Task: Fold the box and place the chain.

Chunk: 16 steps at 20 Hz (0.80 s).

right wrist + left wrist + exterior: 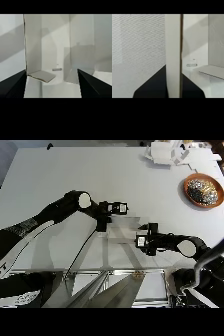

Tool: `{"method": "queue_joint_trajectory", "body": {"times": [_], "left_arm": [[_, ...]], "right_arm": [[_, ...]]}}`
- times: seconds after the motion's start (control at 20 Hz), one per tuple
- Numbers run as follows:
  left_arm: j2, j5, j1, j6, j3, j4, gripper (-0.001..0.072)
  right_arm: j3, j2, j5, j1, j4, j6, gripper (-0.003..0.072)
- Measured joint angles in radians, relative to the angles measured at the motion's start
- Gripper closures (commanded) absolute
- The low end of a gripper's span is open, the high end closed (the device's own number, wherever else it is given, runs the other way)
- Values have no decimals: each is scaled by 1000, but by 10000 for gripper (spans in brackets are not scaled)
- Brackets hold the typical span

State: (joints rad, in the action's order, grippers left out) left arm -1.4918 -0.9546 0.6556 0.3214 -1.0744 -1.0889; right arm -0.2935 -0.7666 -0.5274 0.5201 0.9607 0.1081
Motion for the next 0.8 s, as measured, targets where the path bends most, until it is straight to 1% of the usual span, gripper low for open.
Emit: {"method": "queue_joint_trajectory", "body": {"times": [0.3,0.45,0.7,0.8], "left_arm": [[0,0,0,0,0,0,695],[0,0,0,1,0,0,695],[0,0,0,2,0,0,695],[0,0,0,3,0,0,695]], "right_arm": [[-27,-3,18,-61,-19,1,-11],[-38,-37,9,-89,-51,-4,-11],[-117,-140,-77,-170,-79,-12,-12],[-153,-179,-115,-199,-98,-44,-12]]}}
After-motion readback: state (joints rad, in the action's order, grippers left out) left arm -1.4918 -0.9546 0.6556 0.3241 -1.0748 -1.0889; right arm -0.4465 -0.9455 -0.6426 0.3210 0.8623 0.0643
